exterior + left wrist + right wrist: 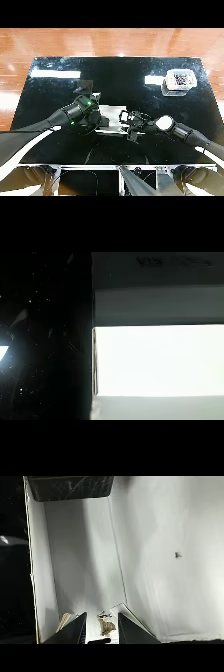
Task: Fold the box and place the chain.
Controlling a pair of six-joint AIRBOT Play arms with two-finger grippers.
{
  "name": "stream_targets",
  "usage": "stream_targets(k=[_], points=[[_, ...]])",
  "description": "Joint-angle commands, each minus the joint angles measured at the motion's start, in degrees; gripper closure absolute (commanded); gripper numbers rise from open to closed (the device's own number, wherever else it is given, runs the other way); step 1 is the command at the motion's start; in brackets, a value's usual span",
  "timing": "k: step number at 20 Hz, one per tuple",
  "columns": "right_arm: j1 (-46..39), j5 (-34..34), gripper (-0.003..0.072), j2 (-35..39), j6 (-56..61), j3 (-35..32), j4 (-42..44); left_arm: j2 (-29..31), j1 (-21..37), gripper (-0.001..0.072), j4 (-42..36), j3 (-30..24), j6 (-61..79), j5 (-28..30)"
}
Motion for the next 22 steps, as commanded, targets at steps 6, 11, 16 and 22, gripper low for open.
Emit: stream_targets(k=[6, 11, 16, 22], points=[[0.07, -0.22, 0.0408, -0.04, 0.59, 0.0, 0.26, -0.04, 0.0, 0.069, 0.0, 0.02, 0.13, 0.28], [0.07, -0.48, 0.0255, -0.07, 0.72, 0.0, 0.24, -0.04, 0.0, 0.0689, 0.0, 0.02, 0.11, 0.28], [-0.55, 0.11, 0.0564, 0.11, 4.59, 0.0, -0.48, -0.04, 0.0, 0.069, -0.02, 0.02, 0.11, 0.57], [-10.8, 12.7, 0.0563, 0.61, 24.28, 0.0, -1.66, -0.04, 0.0, 0.069, -0.02, 0.02, 0.11, 1.11]])
